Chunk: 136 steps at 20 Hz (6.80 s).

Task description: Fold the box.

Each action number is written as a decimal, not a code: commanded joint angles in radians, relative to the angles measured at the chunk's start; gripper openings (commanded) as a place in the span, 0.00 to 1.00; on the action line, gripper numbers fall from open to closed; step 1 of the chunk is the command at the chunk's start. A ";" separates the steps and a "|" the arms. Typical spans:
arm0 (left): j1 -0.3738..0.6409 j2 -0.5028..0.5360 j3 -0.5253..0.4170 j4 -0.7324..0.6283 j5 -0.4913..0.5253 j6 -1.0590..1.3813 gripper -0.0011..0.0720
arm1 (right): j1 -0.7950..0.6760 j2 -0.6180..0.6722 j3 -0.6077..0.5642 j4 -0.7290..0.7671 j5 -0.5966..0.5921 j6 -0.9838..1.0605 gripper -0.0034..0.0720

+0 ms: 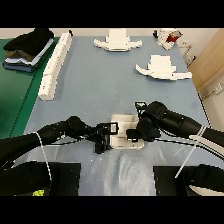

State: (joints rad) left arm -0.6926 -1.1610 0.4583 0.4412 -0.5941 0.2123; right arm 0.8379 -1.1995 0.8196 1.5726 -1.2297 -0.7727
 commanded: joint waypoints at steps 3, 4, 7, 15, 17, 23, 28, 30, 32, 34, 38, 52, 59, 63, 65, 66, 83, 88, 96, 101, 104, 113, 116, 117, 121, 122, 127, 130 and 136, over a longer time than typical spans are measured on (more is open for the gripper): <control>0.000 0.000 0.001 0.000 0.000 0.000 0.65 | 0.016 -0.029 0.016 -0.036 0.027 0.077 0.42; 0.000 0.000 0.001 0.000 0.000 0.000 0.65 | 0.017 -0.029 0.016 -0.032 0.029 0.077 0.15; 0.000 0.000 0.001 0.000 0.000 0.000 0.65 | 0.018 -0.029 0.016 -0.019 0.027 0.077 0.05; 0.000 0.000 0.001 0.000 0.000 0.000 0.65 | 0.018 -0.025 0.019 0.000 0.006 0.073 0.61; 0.000 0.000 0.001 0.000 0.000 0.000 0.65 | 0.018 -0.020 0.018 0.003 -0.014 0.063 0.66; 0.000 0.000 0.001 0.000 0.000 0.000 0.65 | 0.015 0.089 0.051 -0.001 -0.097 0.045 0.66; 0.000 0.000 0.001 0.000 0.000 0.000 0.65 | -0.113 0.246 0.088 -0.103 -0.153 -0.033 0.49; 0.000 0.000 0.001 0.000 0.000 0.000 0.65 | -0.267 0.239 0.082 -0.066 -0.158 -0.137 0.35; 0.000 0.000 0.001 0.000 0.000 0.000 0.65 | -0.412 0.193 0.080 -0.023 -0.135 -0.244 0.23; 0.000 0.000 0.001 0.000 0.000 0.000 0.65 | -0.540 0.123 0.080 0.070 -0.081 -0.363 0.05; 0.000 0.000 0.001 0.000 0.000 0.000 0.65 | -0.738 -0.076 0.081 0.608 0.017 -0.704 0.05; 0.000 0.000 0.001 0.000 0.000 0.000 0.65 | -0.686 -0.351 0.118 1.015 -0.300 -1.265 0.04; 0.000 0.000 0.001 0.000 0.000 0.000 0.65 | -0.526 -0.225 0.111 0.918 -0.271 -1.371 0.04; 0.000 0.000 0.001 0.000 0.000 0.000 0.65 | -0.416 -0.076 0.047 0.821 -0.021 -1.427 0.04; 0.000 0.000 0.001 0.000 0.001 0.000 0.65 | -0.361 0.018 -0.024 0.808 0.119 -1.474 0.04; 0.000 0.000 0.001 0.000 0.000 0.000 0.65 | -0.334 0.065 -0.059 0.796 0.186 -1.488 0.04; 0.000 0.000 0.001 0.000 0.000 0.000 0.65 | -0.042 0.433 -0.370 0.641 0.561 -1.670 0.47; 0.000 0.000 0.001 0.000 0.000 0.000 0.65 | 0.007 0.443 -0.370 0.435 0.533 -1.715 0.73; 0.000 0.000 0.001 0.000 0.000 0.000 0.65 | 0.010 0.438 -0.370 0.278 0.585 -1.715 0.86; 0.000 0.000 0.001 0.000 0.000 0.000 0.65 | 0.012 0.439 -0.370 0.272 0.570 -1.715 0.58; 0.000 0.000 0.001 0.000 0.001 0.000 0.65 | 0.026 0.443 -0.370 0.273 0.568 -1.715 0.59; 0.000 0.000 0.001 0.000 0.001 0.000 0.65 | 0.041 0.472 -0.366 0.248 0.578 -1.715 0.71; 0.000 0.000 0.001 0.000 0.000 0.000 0.65 | 0.041 0.478 -0.346 0.210 0.579 -1.715 0.71; 0.000 0.000 0.001 0.000 0.000 0.000 0.65 | 0.041 0.478 -0.337 0.204 0.579 -1.715 0.71; 0.000 0.000 0.001 0.000 0.000 0.000 0.65 | 0.041 0.478 -0.317 0.203 0.579 -1.715 0.71; 0.000 0.000 0.001 0.000 0.000 0.000 0.65 | 0.041 0.476 -0.317 0.199 0.579 -1.715 0.71; 0.000 0.000 0.001 0.000 0.000 0.000 0.65 | 0.040 0.423 -0.317 0.187 0.579 -1.703 0.59; 0.000 0.000 0.001 0.000 0.000 0.000 0.65 | 0.043 0.390 -0.317 0.215 0.570 -1.704 0.42; 0.000 0.000 0.001 0.000 0.000 0.000 0.65 | 0.074 0.388 -0.317 0.241 0.541 -1.704 0.43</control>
State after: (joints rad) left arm -0.6918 -1.1610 0.4583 0.4423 -0.5934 0.2134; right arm 0.9005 -0.8070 0.5018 1.7935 -0.6662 -2.4775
